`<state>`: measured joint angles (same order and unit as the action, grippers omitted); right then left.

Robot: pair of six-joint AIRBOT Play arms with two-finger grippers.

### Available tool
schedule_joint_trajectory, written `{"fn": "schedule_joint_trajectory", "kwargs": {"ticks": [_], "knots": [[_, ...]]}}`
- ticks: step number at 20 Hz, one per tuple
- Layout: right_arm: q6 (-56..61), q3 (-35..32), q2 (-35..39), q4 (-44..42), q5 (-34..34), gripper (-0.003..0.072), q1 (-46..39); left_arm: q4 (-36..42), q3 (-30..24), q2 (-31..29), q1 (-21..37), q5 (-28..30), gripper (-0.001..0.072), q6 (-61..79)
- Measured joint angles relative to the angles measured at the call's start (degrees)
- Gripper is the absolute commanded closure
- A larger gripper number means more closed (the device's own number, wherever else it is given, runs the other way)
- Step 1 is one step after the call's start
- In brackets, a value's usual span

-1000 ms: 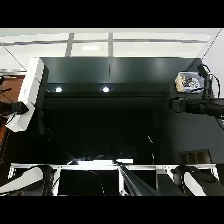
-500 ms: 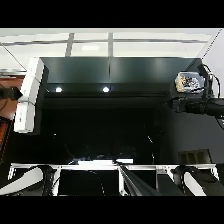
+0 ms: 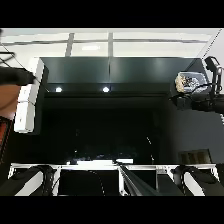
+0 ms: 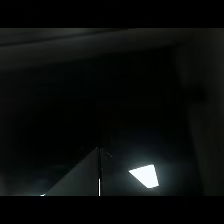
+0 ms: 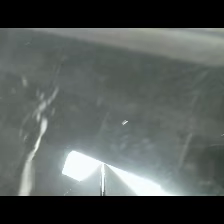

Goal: Fold the box and place the chain.

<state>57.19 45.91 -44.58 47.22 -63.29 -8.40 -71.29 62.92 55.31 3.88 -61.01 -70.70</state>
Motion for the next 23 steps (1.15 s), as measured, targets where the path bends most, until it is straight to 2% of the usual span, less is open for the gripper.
{"fn": "schedule_joint_trajectory", "kwargs": {"ticks": [5, 8, 10, 14, 23], "knots": [[-2.8, -6.9, 4.9, 3.1, 11.8, 0.0671, 0.0, -0.9, -18.2, -12.3, -16.4, 11.6, 0.0680, -5.9], [-3.4, -9.9, 5.9, 7.5, 17.6, 0.0671, 0.0, -1.9, -27.6, -17.1, -20.6, 17.0, 0.0679, -7.3], [-3.7, -10.8, 6.2, 9.3, 19.5, 0.0671, -0.1, -1.9, -31.5, -18.4, -21.8, 18.5, 0.0680, -7.6], [-3.8, -11.6, 6.4, 11.0, 21.2, 0.0671, -0.1, -2.0, -35.7, -19.6, -22.8, 19.4, 0.0680, -8.0], [-3.9, -11.8, 6.5, 11.6, 21.9, 0.0671, -0.1, -2.1, -37.3, -20.0, -23.1, 20.0, 0.0680, -8.2]]}}
